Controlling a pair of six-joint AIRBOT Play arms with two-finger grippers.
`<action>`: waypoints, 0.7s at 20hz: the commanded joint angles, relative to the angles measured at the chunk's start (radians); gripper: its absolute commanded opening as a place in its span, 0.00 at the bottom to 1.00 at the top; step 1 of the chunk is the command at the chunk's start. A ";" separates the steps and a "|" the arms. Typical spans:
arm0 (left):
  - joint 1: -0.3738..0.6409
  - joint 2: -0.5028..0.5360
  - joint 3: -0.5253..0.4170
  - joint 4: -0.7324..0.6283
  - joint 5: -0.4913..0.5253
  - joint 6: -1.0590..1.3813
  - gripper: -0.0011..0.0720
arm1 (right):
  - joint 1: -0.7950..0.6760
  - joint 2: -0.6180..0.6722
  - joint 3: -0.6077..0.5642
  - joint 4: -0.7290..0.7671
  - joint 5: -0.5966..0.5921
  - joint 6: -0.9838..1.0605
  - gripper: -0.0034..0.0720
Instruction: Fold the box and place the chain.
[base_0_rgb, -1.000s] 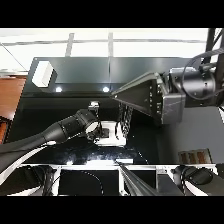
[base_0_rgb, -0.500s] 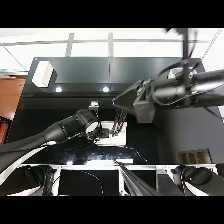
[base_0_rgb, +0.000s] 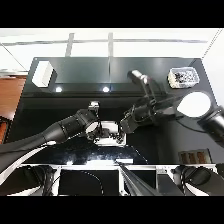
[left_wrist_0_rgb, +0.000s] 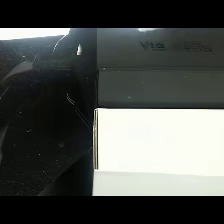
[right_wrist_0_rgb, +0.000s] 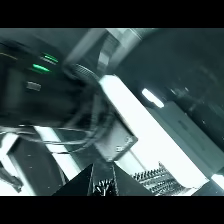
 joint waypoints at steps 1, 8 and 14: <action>0.000 0.000 0.000 -0.001 -0.001 0.000 0.05 | 0.035 -0.011 -0.112 -0.009 -0.144 0.014 0.10; 0.001 0.001 0.000 -0.004 -0.001 0.001 0.06 | 0.044 -0.040 -0.130 -0.009 -0.186 0.022 0.58; 0.001 0.001 0.000 -0.004 -0.001 -0.001 0.06 | -0.232 0.139 -0.111 -0.094 0.047 0.014 0.79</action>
